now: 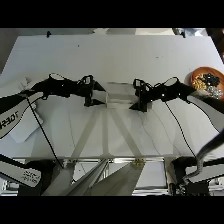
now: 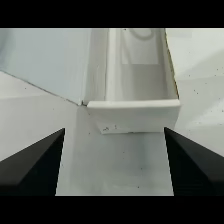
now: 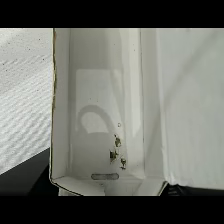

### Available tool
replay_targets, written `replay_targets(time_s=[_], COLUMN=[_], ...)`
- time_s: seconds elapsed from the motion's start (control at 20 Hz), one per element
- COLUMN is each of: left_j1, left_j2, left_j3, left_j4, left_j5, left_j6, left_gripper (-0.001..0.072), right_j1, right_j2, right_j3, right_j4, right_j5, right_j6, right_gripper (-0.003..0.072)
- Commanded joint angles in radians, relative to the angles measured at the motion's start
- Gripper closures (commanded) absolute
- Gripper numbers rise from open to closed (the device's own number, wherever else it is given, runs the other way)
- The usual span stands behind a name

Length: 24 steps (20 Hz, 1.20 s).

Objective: Fold the box and place the chain.

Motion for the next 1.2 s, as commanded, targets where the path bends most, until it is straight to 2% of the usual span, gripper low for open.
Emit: replay_targets(time_s=[0.0, 0.25, 0.45, 1.05, 1.1, 1.15], left_j1=[-0.006, -0.025, -0.050, -0.131, -0.137, -0.140], left_j2=[-0.001, -0.001, -0.007, -0.017, -0.016, -0.016], left_j3=[0.019, 0.020, 0.020, 0.025, 0.025, 0.025], left_j4=[0.011, 0.076, 0.010, 0.050, 0.060, 0.065], left_j5=[-0.023, -0.034, -0.020, 0.113, 0.120, 0.120], left_j6=[-0.005, -0.076, -0.081, -0.158, -0.161, -0.161], left_gripper=[0.0008, 0.0009, 0.0009, 0.0012, 0.0070, 0.0173], right_j1=[0.000, 0.000, 0.000, 0.000, 0.000, 0.000], right_j2=[0.000, 0.000, 0.000, 0.000, 0.000, 0.000], right_j3=[0.001, 0.001, 0.001, 0.001, 0.001, 0.001], right_j4=[0.000, 0.000, 0.000, 0.000, 0.000, 0.000], right_j5=[0.000, 0.000, 0.000, 0.000, 0.000, 0.000], right_j6=[0.000, 0.000, 0.000, 0.000, 0.000, 0.000], right_gripper=[0.0323, 0.0323, 0.0323, 0.0323, 0.0323, 0.0323])
